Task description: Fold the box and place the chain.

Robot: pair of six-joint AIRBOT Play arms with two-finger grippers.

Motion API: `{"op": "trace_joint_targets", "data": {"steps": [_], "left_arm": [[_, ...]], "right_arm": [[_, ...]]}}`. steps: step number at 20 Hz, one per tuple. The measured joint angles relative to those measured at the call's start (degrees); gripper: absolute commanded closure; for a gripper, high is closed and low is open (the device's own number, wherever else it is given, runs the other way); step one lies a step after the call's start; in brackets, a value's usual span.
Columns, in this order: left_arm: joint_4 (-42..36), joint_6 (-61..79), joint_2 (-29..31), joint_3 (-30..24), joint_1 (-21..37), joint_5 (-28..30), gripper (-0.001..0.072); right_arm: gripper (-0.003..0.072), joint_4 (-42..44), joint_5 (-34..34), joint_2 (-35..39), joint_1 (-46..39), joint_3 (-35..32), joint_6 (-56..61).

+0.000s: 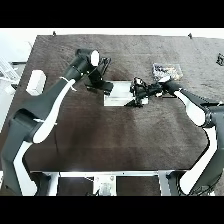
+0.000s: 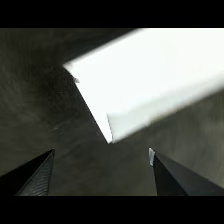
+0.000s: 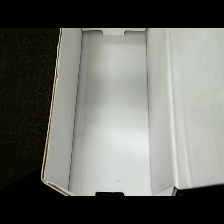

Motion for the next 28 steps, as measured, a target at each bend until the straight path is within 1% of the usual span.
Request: {"op": "trace_joint_targets", "data": {"steps": [3,5,7,9,12,14,17,21,25,28], "left_arm": [[-3.04,18.16,2.64,-1.33,2.82,-1.27,0.0043],[-7.23,32.7,3.43,-4.0,5.77,1.05,0.0042],[-11.61,48.72,3.85,-8.39,9.14,3.48,0.004],[-16.7,59.95,4.0,-13.25,12.09,6.14,-0.0011],[-27.61,76.81,4.04,-21.49,15.58,12.92,-0.0011],[-34.25,85.99,3.13,-25.14,16.92,16.68,-0.0011],[-41.53,95.49,0.74,-27.65,17.55,19.74,-0.0011],[-47.08,100.67,-1.73,-28.65,17.68,21.9,-0.0011],[-49.27,102.6,-2.73,-28.92,17.25,22.6,-0.0011],[-49.35,103.54,-3.02,-28.98,17.09,22.38,-0.0011]], "right_arm": [[0.0095,0.02,0.02,0.0,0.0,0.0,0.0],[0.0096,0.0,0.0,0.0,0.0,0.0,0.0],[0.0095,0.0,0.0,0.0,0.0,0.0,0.0],[0.0096,0.02,0.02,0.0,0.0,0.0,0.0],[0.0096,0.02,0.0,0.0,0.0,0.0,0.0],[0.0095,0.02,0.0,0.0,0.0,0.0,0.0],[0.0096,0.02,0.02,0.0,0.0,0.0,-0.02],[0.0096,0.02,0.0,0.0,0.0,0.0,0.0],[0.0096,0.0,0.0,0.0,0.0,0.0,-0.02],[0.0095,0.02,0.02,0.0,0.0,0.0,-0.04]]}}
